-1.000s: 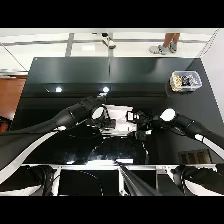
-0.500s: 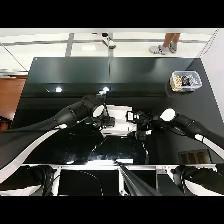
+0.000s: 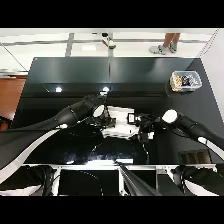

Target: Fold the box and place the chain.

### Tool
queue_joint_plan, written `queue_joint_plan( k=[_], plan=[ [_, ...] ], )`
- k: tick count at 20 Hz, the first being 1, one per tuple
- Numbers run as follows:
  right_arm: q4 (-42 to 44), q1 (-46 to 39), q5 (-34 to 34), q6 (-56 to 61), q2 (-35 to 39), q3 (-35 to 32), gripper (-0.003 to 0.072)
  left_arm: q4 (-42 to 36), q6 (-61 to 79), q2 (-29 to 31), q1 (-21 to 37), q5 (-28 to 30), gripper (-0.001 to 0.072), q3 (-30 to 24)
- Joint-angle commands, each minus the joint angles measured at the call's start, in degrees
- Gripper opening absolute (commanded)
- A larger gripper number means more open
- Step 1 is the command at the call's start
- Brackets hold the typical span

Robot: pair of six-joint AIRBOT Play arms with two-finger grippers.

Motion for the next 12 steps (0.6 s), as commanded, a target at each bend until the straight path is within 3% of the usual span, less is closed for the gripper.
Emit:
queue_joint_plan(
  k=[1,12],
  plan=[
    [-6.6,0.0,3.4,2.6,4.3,0.1,0.0618,0.3,0.4,0.1,-0.2,-1.4,0.0022,0.0],
    [-1.0,0.0,3.9,3.0,4.7,0.1,0.0612,0.6,0.4,0.1,-0.8,-0.1,0.0023,-0.2]
  ],
)
